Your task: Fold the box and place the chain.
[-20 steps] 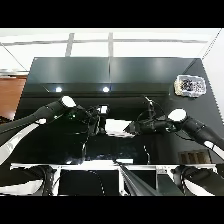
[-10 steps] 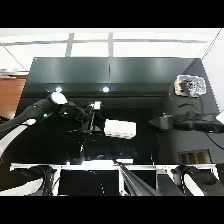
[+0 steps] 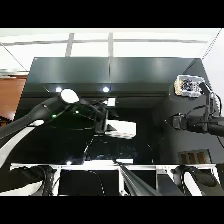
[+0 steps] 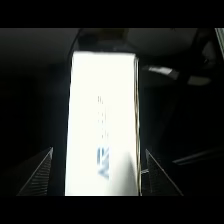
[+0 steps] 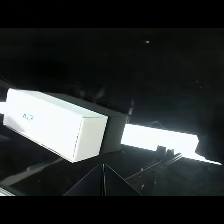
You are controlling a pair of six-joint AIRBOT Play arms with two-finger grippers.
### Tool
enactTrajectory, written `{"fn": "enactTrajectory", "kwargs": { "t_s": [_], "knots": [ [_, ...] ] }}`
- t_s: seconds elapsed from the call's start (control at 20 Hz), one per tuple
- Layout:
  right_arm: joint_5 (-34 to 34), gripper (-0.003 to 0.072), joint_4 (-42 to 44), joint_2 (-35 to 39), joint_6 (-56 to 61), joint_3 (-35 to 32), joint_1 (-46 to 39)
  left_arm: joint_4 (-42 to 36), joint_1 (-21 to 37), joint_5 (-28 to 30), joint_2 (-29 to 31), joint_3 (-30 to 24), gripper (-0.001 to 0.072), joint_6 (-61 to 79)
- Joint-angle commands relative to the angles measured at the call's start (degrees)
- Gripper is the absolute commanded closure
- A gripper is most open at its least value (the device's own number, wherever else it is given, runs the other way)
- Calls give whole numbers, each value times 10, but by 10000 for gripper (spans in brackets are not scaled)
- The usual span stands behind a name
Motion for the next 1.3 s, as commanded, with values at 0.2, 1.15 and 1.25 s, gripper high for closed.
{"fn": "enactTrajectory", "kwargs": {
  "t_s": [0.2, 1.15, 1.25],
  "knots": [
    [-2, 672, -8, 3, 1, 0, -4, -3, -53, 6, -74, 56, -2, -57],
    [-6, 672, -14, 3, 0, 0, -4, 7, -39, -2, -73, 56, 1, -60],
    [-6, 672, -14, 3, 0, 0, -4, 7, -39, -2, -73, 56, 3, -62]
  ]
}}
